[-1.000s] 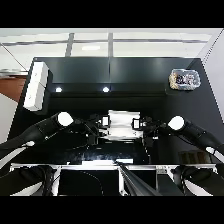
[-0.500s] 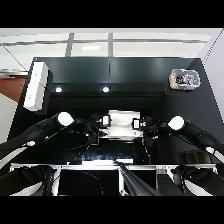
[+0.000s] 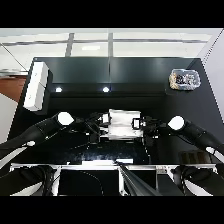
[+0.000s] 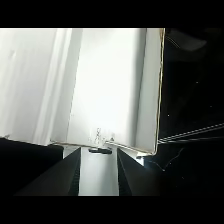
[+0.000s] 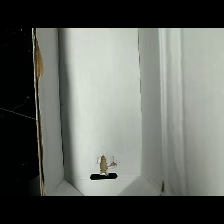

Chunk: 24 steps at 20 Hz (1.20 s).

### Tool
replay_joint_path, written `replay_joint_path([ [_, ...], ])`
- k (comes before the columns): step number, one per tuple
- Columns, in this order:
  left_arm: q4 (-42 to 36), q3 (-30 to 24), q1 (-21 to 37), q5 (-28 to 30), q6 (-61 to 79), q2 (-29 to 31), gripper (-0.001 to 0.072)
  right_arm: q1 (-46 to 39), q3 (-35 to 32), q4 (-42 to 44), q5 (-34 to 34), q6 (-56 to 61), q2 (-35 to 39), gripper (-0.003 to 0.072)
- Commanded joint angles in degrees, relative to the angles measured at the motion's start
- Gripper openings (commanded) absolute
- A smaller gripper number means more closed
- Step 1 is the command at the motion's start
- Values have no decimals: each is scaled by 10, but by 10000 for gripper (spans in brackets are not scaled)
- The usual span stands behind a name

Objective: Fold the box and place the chain.

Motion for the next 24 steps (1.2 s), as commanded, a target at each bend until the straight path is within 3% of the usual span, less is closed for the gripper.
replay_joint_path([
  [1,-2,0,0,1,0,-1,276,1,0,0,0,0,0,536],
  [7,-66,0,-3,14,17,-11,276,1,0,0,0,0,0,536],
  [11,-71,0,-22,37,30,-11,273,1,0,0,0,0,0,536],
  [13,-73,0,-31,56,30,-12,225,1,0,0,0,0,0,536],
  [24,-69,0,-42,59,30,-28,227,1,0,0,0,0,0,536],
])
